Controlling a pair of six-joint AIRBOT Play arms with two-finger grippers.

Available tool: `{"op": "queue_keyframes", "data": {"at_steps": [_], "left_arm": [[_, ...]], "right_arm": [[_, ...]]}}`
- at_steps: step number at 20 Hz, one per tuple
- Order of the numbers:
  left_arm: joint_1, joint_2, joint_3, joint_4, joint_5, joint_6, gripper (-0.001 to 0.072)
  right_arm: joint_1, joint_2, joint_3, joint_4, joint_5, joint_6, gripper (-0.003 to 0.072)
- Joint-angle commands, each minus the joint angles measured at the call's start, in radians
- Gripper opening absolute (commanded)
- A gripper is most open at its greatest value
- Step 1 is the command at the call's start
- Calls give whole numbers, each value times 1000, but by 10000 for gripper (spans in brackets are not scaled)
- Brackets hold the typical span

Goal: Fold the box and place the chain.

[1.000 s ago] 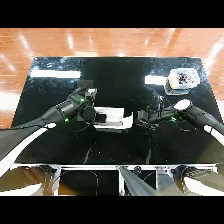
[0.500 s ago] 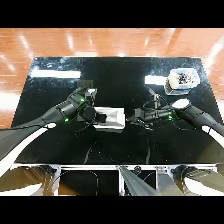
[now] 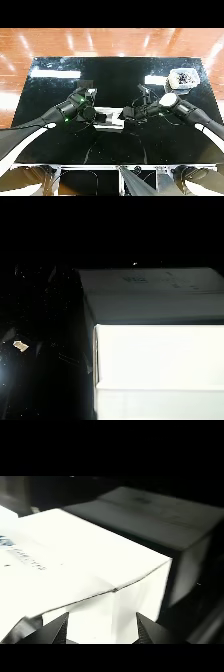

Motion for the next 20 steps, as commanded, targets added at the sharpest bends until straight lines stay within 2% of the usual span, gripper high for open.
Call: {"op": "queue_keyframes", "data": {"at_steps": [1, 5, 8, 12, 20], "left_arm": [[-1, -1, -1, -1, 1, 0, 23], [-1, -1, -1, -1, 1, 0, 22], [-1, -1, -1, 0, 0, 0, 23], [-1, -1, -1, 0, 0, 0, 23], [-1, -1, -1, 0, -2, 0, 23]], "right_arm": [[116, 0, 56, -300, -63, 291, 494], [254, -1, 121, -657, -66, 631, 494], [314, -10, 176, -783, -21, 752, 494], [344, -31, 206, -856, 34, 814, 487], [352, -92, 231, -873, 50, 830, 486]]}}
